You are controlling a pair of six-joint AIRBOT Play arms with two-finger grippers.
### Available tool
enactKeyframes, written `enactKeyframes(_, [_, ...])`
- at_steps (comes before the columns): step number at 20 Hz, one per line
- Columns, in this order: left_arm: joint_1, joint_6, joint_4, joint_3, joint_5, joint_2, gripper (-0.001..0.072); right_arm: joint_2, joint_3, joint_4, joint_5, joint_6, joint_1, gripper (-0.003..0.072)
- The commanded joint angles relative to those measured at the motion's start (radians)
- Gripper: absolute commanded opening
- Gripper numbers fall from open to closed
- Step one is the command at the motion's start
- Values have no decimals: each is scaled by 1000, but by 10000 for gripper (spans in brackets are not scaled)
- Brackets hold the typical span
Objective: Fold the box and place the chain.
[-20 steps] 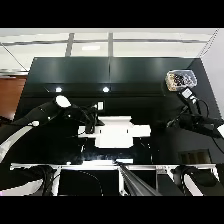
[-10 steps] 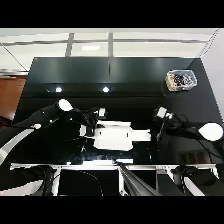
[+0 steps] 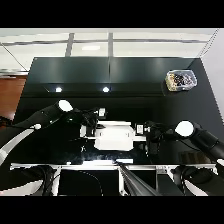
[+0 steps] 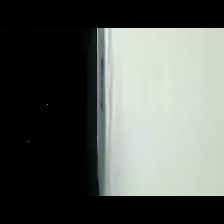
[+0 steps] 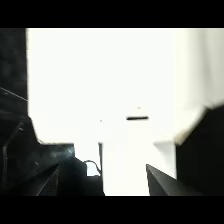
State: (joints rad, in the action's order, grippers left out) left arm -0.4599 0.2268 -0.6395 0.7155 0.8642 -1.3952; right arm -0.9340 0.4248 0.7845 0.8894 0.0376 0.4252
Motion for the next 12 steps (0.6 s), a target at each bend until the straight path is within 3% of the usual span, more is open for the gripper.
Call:
enactKeyframes(1, [0,1,0,0,-1,0,29,-28,0,-55,-12,-76,47,616])
enactKeyframes(6, [0,1,0,0,-1,0,29,-93,0,-66,-71,-108,150,616])
enactKeyframes(12, [0,-3,0,0,0,0,29,-134,0,-132,-145,-151,174,616])
